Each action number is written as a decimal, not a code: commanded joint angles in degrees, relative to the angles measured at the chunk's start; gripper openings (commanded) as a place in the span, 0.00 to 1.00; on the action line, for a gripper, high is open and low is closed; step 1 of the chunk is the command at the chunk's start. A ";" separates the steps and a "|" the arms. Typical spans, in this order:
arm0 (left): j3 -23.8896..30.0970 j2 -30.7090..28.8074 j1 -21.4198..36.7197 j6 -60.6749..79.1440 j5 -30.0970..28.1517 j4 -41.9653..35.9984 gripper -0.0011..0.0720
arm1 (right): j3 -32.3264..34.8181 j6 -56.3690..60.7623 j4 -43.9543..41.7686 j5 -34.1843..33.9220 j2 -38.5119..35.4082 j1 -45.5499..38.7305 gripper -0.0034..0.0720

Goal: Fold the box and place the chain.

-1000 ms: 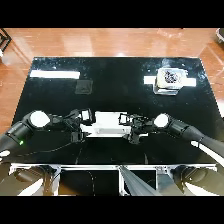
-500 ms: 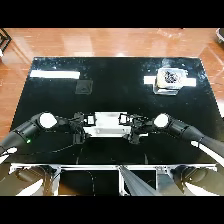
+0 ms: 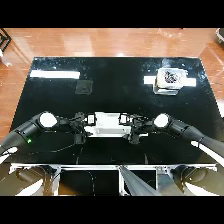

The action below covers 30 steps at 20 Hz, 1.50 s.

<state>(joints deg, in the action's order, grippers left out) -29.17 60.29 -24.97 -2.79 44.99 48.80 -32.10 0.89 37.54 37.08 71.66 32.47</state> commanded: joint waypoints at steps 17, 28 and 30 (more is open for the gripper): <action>0.00 2.67 -2.29 2.69 -2.97 -7.39 0.44 | 0.02 0.00 0.00 -0.07 0.04 0.04 0.38; -0.02 4.24 -4.61 2.60 -5.81 -10.56 0.35 | 0.02 0.00 -0.02 -0.07 0.02 0.04 0.38; -0.02 4.90 -4.63 2.60 -5.42 -10.54 0.35 | 0.02 0.00 0.00 -0.07 0.04 0.04 0.38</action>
